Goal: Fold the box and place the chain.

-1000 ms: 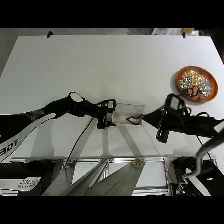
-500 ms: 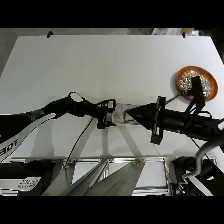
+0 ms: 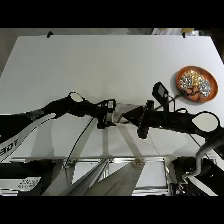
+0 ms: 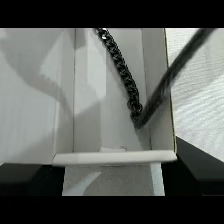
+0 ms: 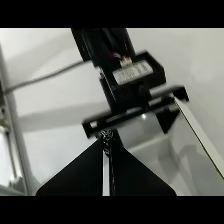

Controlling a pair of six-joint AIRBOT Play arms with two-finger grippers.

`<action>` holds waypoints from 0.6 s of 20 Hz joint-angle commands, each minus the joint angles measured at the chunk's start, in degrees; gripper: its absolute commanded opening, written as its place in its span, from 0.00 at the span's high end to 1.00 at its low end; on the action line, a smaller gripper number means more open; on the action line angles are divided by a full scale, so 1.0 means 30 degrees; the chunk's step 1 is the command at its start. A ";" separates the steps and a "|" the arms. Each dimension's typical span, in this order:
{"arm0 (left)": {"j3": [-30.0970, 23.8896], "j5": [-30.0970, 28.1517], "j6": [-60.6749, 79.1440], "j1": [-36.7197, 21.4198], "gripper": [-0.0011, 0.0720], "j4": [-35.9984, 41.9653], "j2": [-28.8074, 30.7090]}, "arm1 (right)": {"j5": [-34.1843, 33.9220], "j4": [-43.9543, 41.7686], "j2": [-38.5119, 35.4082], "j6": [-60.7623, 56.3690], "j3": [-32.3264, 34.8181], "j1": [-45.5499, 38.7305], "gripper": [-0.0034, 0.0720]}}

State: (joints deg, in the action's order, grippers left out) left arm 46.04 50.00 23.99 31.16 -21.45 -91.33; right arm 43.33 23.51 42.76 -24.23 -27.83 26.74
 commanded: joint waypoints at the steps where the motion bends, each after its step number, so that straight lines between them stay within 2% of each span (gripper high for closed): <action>1: 0.0007 0.0000 0.0000 0.0000 0.53 -0.0007 0.0007 | -0.0321 0.2790 0.0765 -0.0860 0.0015 0.0073 0.93; 4: 0.0007 -0.0007 0.0000 0.0000 0.53 -0.0007 0.0015 | -0.0678 0.3606 0.1989 -0.0823 0.0073 0.0066 0.93; 5: 0.0007 -0.0007 0.0000 0.0000 0.53 -0.0007 0.0015 | -0.0656 0.3599 0.2441 -0.0831 0.0066 0.0051 0.87; 6: 0.0007 0.0000 0.0000 0.0000 0.53 -0.0007 0.0015 | -0.0539 0.3592 0.2688 -0.0831 0.0044 0.0051 0.76; 7: 0.0007 0.0000 0.0000 0.0000 0.53 -0.0007 0.0015 | -0.0124 0.3606 0.2659 -0.0780 -0.0095 0.0051 0.72; 9: 0.0007 0.0000 0.0000 0.0000 0.53 -0.0007 0.0007 | 0.1661 0.4277 0.2368 -0.0758 -0.0911 -0.0357 0.72; 12: 0.0007 -0.0007 0.0000 0.0000 0.53 -0.0007 0.0015 | 0.5697 0.6390 0.1843 -0.0772 -0.2645 -0.2616 0.72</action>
State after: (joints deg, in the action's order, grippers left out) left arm 46.04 50.00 23.97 31.16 -21.47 -91.33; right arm 50.26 37.28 49.04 -26.57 -32.21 23.20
